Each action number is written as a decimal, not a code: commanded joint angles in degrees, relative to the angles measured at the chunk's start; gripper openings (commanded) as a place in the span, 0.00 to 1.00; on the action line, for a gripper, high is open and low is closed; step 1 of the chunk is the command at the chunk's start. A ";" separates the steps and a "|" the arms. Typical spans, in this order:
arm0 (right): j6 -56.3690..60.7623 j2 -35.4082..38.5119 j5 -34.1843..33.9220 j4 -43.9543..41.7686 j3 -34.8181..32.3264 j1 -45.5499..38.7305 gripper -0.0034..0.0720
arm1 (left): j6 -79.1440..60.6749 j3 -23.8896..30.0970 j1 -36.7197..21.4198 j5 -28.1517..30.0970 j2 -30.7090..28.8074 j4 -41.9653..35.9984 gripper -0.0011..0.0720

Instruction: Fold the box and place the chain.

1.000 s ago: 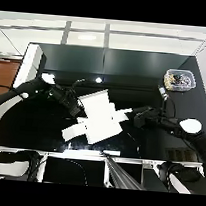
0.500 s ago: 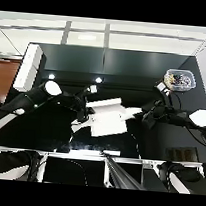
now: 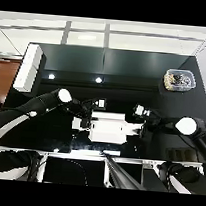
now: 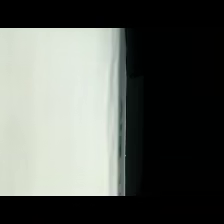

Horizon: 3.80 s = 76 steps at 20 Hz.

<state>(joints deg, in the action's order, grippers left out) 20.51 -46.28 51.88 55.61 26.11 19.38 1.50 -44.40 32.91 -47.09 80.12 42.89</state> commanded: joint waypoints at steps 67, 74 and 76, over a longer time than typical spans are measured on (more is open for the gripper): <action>-34.47 -18.71 -9.73 -21.31 -1.03 4.31 0.95 | -1.68 0.04 0.31 0.37 0.44 0.13 0.05; -34.49 -20.06 -10.38 -21.55 -1.03 4.33 0.95 | -1.68 0.04 0.31 0.35 0.44 0.13 0.05; -34.49 -20.06 -10.60 -22.71 -1.03 4.33 0.95 | -1.68 0.04 0.31 0.35 0.44 0.13 0.05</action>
<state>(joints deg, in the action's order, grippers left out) -14.13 -66.19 41.76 33.71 25.12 23.66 -0.19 -44.38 33.21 -46.76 80.53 43.03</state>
